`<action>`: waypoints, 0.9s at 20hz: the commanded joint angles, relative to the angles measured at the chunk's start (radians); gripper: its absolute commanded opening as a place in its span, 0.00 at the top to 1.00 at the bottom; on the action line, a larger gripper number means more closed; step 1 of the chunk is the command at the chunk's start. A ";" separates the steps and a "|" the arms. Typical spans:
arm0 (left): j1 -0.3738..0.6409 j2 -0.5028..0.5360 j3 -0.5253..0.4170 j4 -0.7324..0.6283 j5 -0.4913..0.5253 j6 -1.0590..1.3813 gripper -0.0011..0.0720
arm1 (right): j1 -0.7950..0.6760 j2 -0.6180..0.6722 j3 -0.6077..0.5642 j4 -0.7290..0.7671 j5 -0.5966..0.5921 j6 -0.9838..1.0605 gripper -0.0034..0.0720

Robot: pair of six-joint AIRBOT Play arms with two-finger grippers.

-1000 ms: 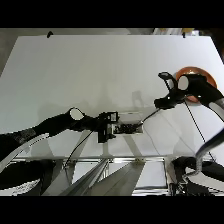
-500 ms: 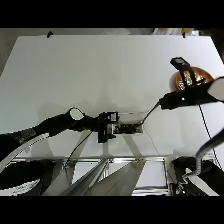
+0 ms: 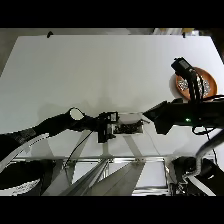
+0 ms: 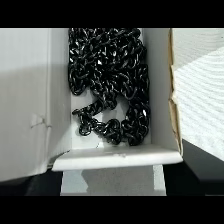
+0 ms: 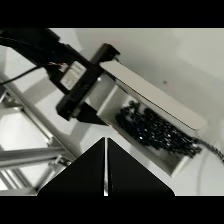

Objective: Fold the box and place the chain.

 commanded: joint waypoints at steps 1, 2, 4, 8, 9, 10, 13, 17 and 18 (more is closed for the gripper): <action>0.000 0.000 0.000 0.000 0.000 0.000 0.71 | 0.035 -0.017 0.000 0.029 -0.043 0.000 0.94; 0.000 0.000 0.000 0.000 0.000 0.000 0.71 | 0.035 -0.035 0.001 0.026 -0.041 -0.001 0.94; 0.000 0.000 0.000 0.000 0.000 0.000 0.71 | 0.035 -0.076 0.001 -0.051 -0.033 0.000 0.94; 0.000 0.000 0.000 0.000 0.000 0.000 0.71 | -0.042 -0.146 0.000 -0.304 -0.004 -0.103 0.94; 0.000 0.000 0.000 0.000 0.000 0.000 0.71 | -0.080 -0.151 0.000 -0.316 0.007 -0.230 0.94; 0.000 0.000 0.000 0.000 0.000 0.000 0.71 | -0.128 -0.151 0.000 -0.309 0.024 -0.387 0.94; 0.000 0.000 0.000 0.000 0.001 0.000 0.71 | -0.235 -0.152 -0.018 -0.274 0.083 -0.862 0.94; 0.000 0.000 0.000 0.000 0.000 0.000 0.71 | -0.278 -0.212 -0.130 -0.124 0.060 -1.247 0.51; 0.000 0.000 0.000 0.000 0.000 0.000 0.71 | -0.278 -0.233 -0.166 -0.119 0.032 -1.305 0.49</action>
